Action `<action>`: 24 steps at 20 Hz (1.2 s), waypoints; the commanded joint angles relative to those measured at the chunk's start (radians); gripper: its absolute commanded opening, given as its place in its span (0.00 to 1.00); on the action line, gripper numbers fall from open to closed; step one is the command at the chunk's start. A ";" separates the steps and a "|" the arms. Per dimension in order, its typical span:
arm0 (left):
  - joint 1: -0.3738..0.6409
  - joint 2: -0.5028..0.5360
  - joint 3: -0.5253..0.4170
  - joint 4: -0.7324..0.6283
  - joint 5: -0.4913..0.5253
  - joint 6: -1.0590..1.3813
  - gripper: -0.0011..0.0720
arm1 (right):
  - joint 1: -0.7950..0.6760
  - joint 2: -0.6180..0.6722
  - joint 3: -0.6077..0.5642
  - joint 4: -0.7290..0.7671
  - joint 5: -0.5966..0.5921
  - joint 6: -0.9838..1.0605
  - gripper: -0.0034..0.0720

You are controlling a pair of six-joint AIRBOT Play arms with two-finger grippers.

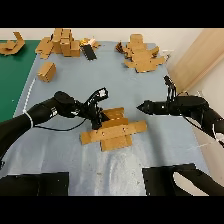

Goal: Fold the box.

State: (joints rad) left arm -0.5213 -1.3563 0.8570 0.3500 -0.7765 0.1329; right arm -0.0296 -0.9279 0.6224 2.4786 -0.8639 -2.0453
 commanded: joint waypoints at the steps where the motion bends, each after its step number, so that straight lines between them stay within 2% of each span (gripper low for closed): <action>1: -0.035 0.020 -0.064 -0.035 0.064 0.111 0.03 | 0.001 0.000 0.001 0.001 0.006 0.003 0.05; 7: -0.059 0.020 -0.080 -0.026 0.078 0.140 0.03 | 0.007 0.000 0.001 0.000 0.010 0.003 0.05; 11: -0.059 0.020 -0.080 0.018 0.031 0.140 0.03 | 0.019 -0.002 0.000 0.001 0.014 0.004 0.05; 20: -0.059 0.020 -0.077 0.037 0.020 0.134 0.03 | 0.019 -0.002 0.001 0.001 0.019 0.003 0.05; 24: -0.059 0.020 -0.047 0.119 0.014 0.013 0.03 | 0.019 -0.002 0.000 0.000 0.024 0.003 0.05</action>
State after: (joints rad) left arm -0.5812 -1.3357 0.7933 0.4126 -0.7582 0.2272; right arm -0.0101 -0.9287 0.6224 2.4790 -0.8440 -2.0418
